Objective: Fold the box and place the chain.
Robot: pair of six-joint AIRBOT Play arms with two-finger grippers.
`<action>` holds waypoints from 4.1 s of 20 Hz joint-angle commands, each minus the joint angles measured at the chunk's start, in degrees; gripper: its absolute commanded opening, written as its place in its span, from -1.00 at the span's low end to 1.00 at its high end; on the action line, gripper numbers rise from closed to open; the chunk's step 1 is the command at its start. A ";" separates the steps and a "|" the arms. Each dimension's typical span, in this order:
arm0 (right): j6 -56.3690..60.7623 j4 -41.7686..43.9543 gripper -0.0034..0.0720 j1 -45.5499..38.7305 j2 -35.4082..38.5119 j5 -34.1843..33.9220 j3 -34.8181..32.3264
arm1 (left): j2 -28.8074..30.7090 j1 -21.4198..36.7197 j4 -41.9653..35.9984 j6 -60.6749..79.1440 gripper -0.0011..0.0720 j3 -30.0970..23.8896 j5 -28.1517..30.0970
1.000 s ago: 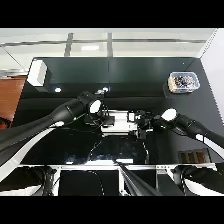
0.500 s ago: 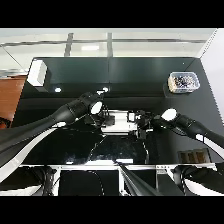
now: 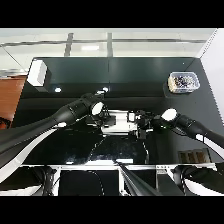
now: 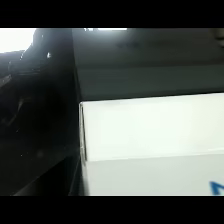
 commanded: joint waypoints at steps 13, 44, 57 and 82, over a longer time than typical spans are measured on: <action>0.07 0.04 -0.58 0.00 0.02 0.00 -0.02 | -0.24 -2.71 7.17 -5.88 -0.35 0.11 -0.79; 0.07 0.04 -0.58 0.00 0.02 0.00 -0.02 | -2.10 -3.23 7.58 -7.54 -0.38 2.21 -2.69; 0.07 0.04 -0.58 0.00 0.02 0.00 -0.02 | -2.34 -3.30 6.91 -7.78 -0.91 2.21 -2.56; 12.26 -7.34 -0.58 0.83 8.41 2.58 1.16 | -2.58 -3.28 6.88 -7.80 -0.91 2.21 -2.78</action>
